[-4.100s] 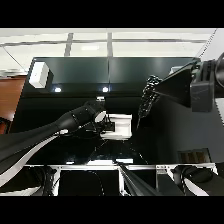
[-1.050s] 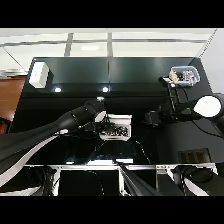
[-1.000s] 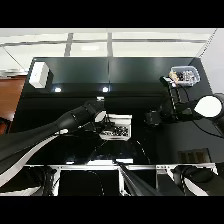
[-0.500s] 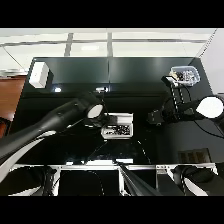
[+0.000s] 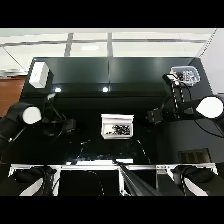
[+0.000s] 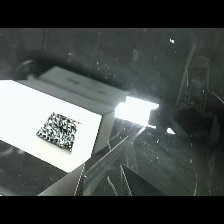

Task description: Fold the box and place the chain.

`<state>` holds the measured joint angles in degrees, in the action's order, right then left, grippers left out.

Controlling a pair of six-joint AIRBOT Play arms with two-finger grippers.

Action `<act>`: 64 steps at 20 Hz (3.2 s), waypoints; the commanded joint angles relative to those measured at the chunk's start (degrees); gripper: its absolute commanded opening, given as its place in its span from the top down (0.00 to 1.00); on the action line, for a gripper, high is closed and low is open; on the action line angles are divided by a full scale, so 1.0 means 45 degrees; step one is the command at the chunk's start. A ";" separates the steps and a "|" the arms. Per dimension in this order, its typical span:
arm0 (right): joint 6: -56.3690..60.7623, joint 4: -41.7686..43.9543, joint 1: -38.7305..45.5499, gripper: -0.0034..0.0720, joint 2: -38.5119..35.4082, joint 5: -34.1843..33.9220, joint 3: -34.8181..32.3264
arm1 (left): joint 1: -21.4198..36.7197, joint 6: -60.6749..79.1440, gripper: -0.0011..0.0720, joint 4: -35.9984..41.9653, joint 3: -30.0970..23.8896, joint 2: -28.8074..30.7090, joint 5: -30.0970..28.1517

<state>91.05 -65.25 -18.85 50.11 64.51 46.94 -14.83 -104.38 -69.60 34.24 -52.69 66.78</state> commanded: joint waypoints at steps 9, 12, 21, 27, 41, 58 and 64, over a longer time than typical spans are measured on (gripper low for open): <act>0.0010 0.0010 0.0000 0.59 -0.0010 -0.0243 0.0000 | -0.0107 2.3290 0.00 0.7237 -0.2195 -0.1443 -0.1948; 0.0243 0.0044 -0.0005 0.59 -0.0010 -0.0253 0.0000 | -0.1778 2.4922 0.00 0.7252 -0.2142 -0.1481 -0.4464; 0.0384 0.0063 -0.0049 0.59 -0.0010 -0.0447 0.0000 | -0.2166 2.6855 0.00 0.9554 -0.0529 -0.4333 -0.4833; 0.0384 0.0058 -0.0068 0.59 -0.0005 -0.0525 0.0000 | -0.2171 2.6753 0.00 0.9471 -0.0097 -0.4750 -0.4537; 0.0369 0.0204 -0.0068 0.26 0.0500 -0.2783 0.0000 | -0.2594 2.6976 0.51 0.9243 -0.0092 -0.4750 -0.4809; -1.2876 0.2569 -0.1923 0.03 0.2841 -0.1234 0.0437 | -0.2594 2.6894 0.50 0.9277 -0.0092 -0.4745 -0.4891; -1.5567 0.2977 -0.2375 0.09 0.2846 -0.1919 -0.0393 | -0.2594 2.6889 0.50 0.9272 -0.0092 -0.4745 -0.4891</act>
<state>28.36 -52.99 -28.93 62.92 56.23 46.13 -26.46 16.60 -27.83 33.78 -74.06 44.73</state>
